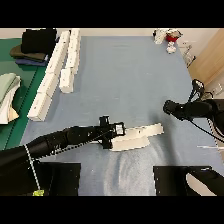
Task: Fold the box.
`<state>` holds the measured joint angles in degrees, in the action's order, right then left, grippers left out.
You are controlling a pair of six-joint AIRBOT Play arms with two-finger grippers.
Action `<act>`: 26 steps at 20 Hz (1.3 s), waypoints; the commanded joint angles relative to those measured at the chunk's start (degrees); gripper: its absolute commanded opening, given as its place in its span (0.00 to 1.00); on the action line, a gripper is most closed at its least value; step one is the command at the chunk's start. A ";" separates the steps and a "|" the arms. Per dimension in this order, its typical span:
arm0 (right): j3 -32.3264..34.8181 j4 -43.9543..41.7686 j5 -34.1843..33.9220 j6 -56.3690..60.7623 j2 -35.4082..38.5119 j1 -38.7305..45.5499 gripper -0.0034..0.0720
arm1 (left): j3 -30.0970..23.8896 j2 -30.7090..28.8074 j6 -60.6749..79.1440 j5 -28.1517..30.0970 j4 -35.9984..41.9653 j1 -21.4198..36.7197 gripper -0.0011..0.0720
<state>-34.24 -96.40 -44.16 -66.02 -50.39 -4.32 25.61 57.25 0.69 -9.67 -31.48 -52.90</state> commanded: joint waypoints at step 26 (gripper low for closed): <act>-0.07 -2.67 -3.32 0.20 -0.02 -0.11 0.66 | 10.69 8.98 6.36 -30.38 5.77 15.78 0.03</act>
<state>-34.24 -98.78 -45.95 -65.80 -50.39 -4.43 36.32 65.87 6.90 -39.11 -25.89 -37.15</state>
